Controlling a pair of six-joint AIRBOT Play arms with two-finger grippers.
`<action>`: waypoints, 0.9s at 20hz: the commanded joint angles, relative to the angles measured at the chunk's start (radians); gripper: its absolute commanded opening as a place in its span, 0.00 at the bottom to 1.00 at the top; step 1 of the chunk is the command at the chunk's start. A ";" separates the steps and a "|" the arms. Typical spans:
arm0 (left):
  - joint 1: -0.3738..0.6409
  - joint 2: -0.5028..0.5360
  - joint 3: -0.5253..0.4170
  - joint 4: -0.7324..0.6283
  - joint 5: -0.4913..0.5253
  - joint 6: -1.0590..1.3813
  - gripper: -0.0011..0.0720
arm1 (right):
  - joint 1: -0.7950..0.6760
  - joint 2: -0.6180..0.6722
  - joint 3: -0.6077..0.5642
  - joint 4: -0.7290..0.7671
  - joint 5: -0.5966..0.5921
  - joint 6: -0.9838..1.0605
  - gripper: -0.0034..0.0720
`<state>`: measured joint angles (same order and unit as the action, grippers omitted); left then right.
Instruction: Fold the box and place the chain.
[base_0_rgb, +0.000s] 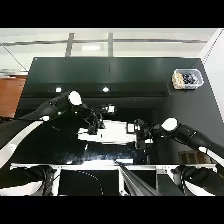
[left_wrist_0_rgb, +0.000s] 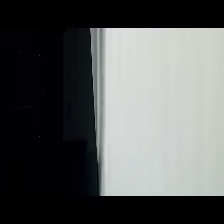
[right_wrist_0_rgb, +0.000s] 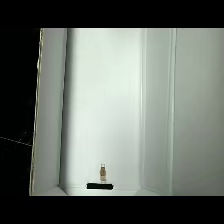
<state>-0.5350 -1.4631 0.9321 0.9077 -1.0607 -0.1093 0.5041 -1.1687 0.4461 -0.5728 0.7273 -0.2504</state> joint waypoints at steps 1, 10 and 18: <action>0.000 0.000 0.000 0.000 0.001 0.000 0.05 | 0.029 -0.005 0.000 -0.035 -0.029 0.025 0.98; 0.000 0.000 0.000 0.001 -0.077 0.000 0.05 | 0.034 -0.006 0.000 -0.047 -0.058 0.055 0.98; 0.005 0.002 0.000 0.012 -0.076 -0.076 0.60 | 0.034 -0.006 0.000 -0.048 -0.057 0.055 0.76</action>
<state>-0.5327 -1.4628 0.9314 0.9104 -1.1358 -0.1387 0.5365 -1.1740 0.4465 -0.6174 0.6685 -0.1959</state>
